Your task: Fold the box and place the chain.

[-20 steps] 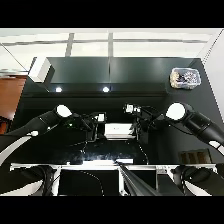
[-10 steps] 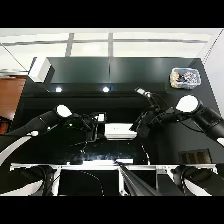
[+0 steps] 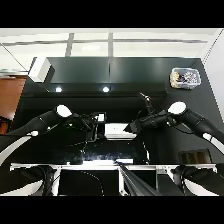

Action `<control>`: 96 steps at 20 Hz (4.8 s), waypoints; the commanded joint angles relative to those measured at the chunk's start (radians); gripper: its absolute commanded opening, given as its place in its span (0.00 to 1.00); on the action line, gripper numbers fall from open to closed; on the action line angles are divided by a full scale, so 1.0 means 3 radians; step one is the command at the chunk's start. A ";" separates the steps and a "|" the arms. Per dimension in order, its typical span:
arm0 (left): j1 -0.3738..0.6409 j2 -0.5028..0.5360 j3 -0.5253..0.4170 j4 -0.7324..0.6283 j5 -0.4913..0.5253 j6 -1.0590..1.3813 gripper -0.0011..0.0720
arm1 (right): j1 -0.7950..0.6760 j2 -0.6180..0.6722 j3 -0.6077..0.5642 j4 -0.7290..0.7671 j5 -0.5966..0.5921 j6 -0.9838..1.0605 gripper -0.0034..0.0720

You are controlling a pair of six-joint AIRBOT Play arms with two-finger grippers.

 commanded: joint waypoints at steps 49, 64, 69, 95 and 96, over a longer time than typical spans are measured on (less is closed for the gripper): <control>-0.1038 -0.0198 0.1001 0.0729 0.0314 -0.2454 0.98 | -0.1499 0.0844 0.0994 -0.1006 0.0479 0.0384 0.10; -0.1045 -0.0242 0.1001 0.0970 0.0245 -0.2458 0.98 | -0.1499 0.0844 0.0994 -0.1006 0.0469 0.0393 0.10; -0.1045 -0.0320 0.0997 0.0984 0.0266 -0.2458 0.98 | -0.1499 0.0844 0.0994 -0.1006 0.0458 0.0393 0.10; 0.2495 0.0526 0.1015 0.2195 -0.0914 -0.4250 0.57 | -0.1499 0.0844 0.0994 -0.1008 0.0378 0.0407 0.10; 0.2710 0.0526 0.1015 0.2195 -0.0857 -0.4237 0.57 | -0.1499 0.0844 0.0994 -0.1008 0.0378 0.0407 0.10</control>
